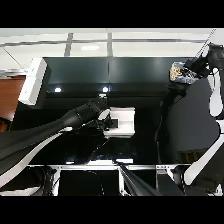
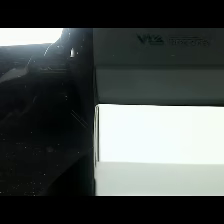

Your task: Fold the box and place the chain.

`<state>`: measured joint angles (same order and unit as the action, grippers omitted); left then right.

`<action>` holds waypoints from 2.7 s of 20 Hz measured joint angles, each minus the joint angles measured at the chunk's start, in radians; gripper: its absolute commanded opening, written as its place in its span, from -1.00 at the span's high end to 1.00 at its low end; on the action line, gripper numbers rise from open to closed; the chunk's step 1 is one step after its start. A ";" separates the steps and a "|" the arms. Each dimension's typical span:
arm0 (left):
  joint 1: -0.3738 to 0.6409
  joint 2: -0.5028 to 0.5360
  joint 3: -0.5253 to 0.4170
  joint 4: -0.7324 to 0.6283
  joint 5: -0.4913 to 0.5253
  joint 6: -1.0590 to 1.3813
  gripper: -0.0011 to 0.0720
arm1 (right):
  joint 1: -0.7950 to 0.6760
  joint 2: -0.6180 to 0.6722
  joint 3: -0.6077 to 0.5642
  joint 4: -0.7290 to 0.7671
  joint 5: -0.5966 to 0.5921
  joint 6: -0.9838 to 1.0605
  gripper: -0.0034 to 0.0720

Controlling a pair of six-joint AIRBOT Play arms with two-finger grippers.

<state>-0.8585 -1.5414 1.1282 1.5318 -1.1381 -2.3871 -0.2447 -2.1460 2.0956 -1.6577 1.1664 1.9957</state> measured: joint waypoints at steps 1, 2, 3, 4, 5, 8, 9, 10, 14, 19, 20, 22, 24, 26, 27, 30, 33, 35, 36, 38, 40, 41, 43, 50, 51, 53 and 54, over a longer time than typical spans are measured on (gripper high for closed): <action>0.000 0.000 0.000 0.000 0.000 0.000 0.89 | 0.000 -0.002 -0.002 0.012 0.003 -0.001 0.49; 0.000 0.000 0.000 0.000 0.000 0.000 0.89 | -0.001 -0.003 -0.002 0.012 0.006 -0.004 0.60; 0.000 0.000 0.000 0.000 0.000 0.000 0.89 | 0.000 -0.004 -0.002 0.017 0.012 -0.009 0.77; 0.000 0.000 0.000 0.000 -0.001 0.000 0.90 | 0.000 -0.004 -0.002 0.021 0.023 -0.019 0.88; 0.000 0.000 0.000 0.000 -0.001 0.000 0.89 | 0.000 -0.001 -0.003 0.024 0.041 -0.031 0.88; 0.000 0.000 0.000 -0.002 -0.001 0.000 0.90 | 0.000 0.039 -0.005 0.034 0.100 -0.084 0.88; 0.000 0.000 0.000 -0.002 -0.001 0.000 0.89 | 0.000 0.067 -0.004 0.030 0.092 -0.106 0.88; 0.000 0.000 0.000 -0.003 -0.002 0.000 0.89 | 0.000 0.100 -0.004 0.030 0.092 -0.128 0.88; 0.000 0.000 0.000 -0.003 -0.002 0.000 0.89 | 0.012 0.276 -0.006 0.028 0.105 -0.271 0.88; 0.000 0.000 0.000 -0.004 -0.002 0.000 0.89 | 0.037 0.541 -0.064 0.192 0.097 -0.426 0.88; 0.000 0.000 0.000 -0.004 -0.002 0.000 0.89 | 0.041 0.592 -0.070 0.230 0.090 -0.443 0.88; 0.000 0.000 0.000 -0.004 -0.002 0.000 0.89 | 0.047 0.686 -0.078 0.303 0.096 -0.467 0.88; 0.000 0.000 0.000 -0.004 -0.002 0.000 0.89 | 0.050 0.769 -0.082 0.375 0.109 -0.480 0.88; 0.000 0.000 0.000 -0.004 -0.002 0.000 0.89 | 0.054 0.841 -0.084 0.456 0.130 -0.490 0.88; 0.000 0.000 0.000 -0.004 -0.002 0.000 0.89 | 0.060 0.874 -0.084 0.493 0.139 -0.494 0.88; 0.000 0.000 0.000 -0.004 -0.002 0.000 0.90 | 0.101 0.953 -0.086 0.566 0.165 -0.497 0.88; 0.000 0.000 0.000 -0.004 -0.004 0.000 0.89 | 0.170 1.004 -0.086 0.596 0.236 -0.496 0.88; 0.000 0.000 0.000 -0.004 -0.007 0.000 0.89 | 0.225 1.022 -0.086 0.615 0.302 -0.483 0.88; 0.000 0.000 0.000 -0.004 -0.008 0.000 0.89 | 0.251 1.027 -0.086 0.628 0.329 -0.478 0.88; 0.000 0.000 0.000 -0.004 -0.012 0.000 0.89 | 0.300 1.033 -0.087 0.674 0.376 -0.473 0.88; 0.000 0.000 0.000 -0.004 -0.018 0.000 0.89 | 0.341 1.036 -0.089 0.737 0.406 -0.472 0.88; 0.000 0.000 0.000 -0.004 -0.020 0.000 0.89 | 0.360 1.037 -0.090 0.767 0.409 -0.470 0.88; 0.000 0.000 0.000 -0.004 -0.022 0.000 0.89 | 0.397 1.037 -0.092 0.804 0.406 -0.469 0.88; 0.000 0.000 0.000 -0.004 -0.024 0.000 0.89 | 0.492 1.035 -0.165 0.846 0.372 -0.462 0.88; 0.000 0.000 0.000 -0.004 -0.024 0.000 0.89 | 0.500 1.034 -0.173 0.850 0.366 -0.462 0.88; 0.000 0.000 0.000 -0.004 -0.024 0.000 0.89 | 0.510 1.033 -0.184 0.853 0.354 -0.462 0.88; 0.000 0.000 0.000 -0.004 -0.024 0.000 0.90 | 0.512 1.033 -0.187 0.854 0.348 -0.462 0.88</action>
<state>-0.8585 -1.5414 1.1282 1.5280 -1.1625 -2.3871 0.2676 -1.1133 1.9083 -0.8040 1.5139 1.5333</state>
